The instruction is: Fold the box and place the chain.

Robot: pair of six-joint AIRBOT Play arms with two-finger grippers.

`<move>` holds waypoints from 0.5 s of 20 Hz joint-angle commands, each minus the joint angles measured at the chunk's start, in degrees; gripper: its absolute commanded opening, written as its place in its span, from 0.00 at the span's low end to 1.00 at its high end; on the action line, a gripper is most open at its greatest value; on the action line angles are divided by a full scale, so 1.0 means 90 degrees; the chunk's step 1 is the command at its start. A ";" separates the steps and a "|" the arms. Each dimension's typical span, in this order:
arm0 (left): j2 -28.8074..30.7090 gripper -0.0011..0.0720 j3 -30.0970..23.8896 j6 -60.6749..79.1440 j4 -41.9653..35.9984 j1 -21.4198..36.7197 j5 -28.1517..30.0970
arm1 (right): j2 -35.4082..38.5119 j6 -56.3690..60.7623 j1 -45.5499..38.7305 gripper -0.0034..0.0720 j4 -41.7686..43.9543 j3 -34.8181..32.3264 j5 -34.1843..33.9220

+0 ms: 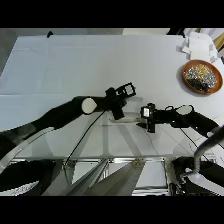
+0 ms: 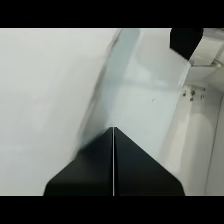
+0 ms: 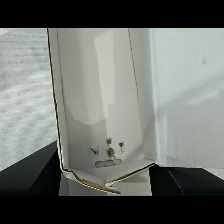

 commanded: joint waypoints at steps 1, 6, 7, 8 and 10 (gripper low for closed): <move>0.0636 0.03 -0.0005 0.0000 0.1270 0.0452 -0.1353 | 0.0002 0.0005 -0.0002 0.50 0.0002 0.0000 0.0002; 0.0697 0.25 -0.0777 0.0066 0.1460 0.1030 -0.2217 | 0.0002 0.0005 -0.0002 0.50 0.0005 0.0000 0.0002; 0.0682 0.25 -0.0991 0.0340 0.1350 0.1054 -0.2152 | 0.0002 0.0005 -0.0002 0.50 0.0005 0.0000 0.0002; 0.0656 0.25 -0.1166 0.0760 0.1241 0.1052 -0.2152 | 0.0005 0.0005 -0.0002 0.50 0.0005 0.0000 0.0002; 0.0653 0.30 -0.1362 0.1785 0.0920 0.1052 -0.2144 | 0.0002 0.0005 -0.0002 0.50 0.0002 0.0000 0.0002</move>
